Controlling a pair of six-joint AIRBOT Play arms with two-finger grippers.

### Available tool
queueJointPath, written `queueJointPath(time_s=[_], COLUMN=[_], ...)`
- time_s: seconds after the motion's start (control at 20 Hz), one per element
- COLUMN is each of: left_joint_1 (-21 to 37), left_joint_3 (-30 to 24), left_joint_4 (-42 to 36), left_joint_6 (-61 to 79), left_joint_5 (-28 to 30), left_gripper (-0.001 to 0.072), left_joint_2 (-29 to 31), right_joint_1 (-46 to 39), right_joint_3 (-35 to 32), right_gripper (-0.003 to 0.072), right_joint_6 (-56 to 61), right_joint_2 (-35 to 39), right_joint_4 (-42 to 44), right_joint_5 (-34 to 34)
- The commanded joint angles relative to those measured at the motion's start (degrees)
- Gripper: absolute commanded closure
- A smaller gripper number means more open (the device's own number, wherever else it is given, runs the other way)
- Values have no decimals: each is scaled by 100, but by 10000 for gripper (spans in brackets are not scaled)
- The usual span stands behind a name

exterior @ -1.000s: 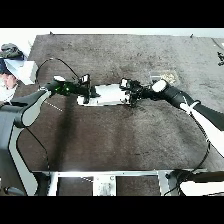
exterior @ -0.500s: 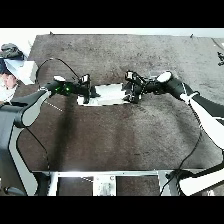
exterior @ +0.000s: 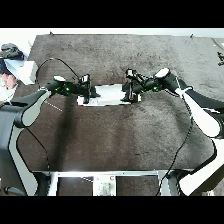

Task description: Fold the box and place the chain.

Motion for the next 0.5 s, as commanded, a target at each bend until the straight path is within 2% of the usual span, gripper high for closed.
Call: queueJointPath(time_s=[0.0, 0.45], left_joint_1=[0, 0], left_joint_3=[2, 2], left_joint_4=[0, 0], left_joint_6=[0, 0], left_joint_5=[4, 4], left_gripper=[697, 697], left_joint_2=[-2, -2], right_joint_1=[-9, -33], right_joint_3=[125, 129], right_gripper=[-19, -18], right_joint_6=[-131, -280], right_joint_2=[-232, -505], right_joint_4=[201, 396], right_joint_5=[348, 527])
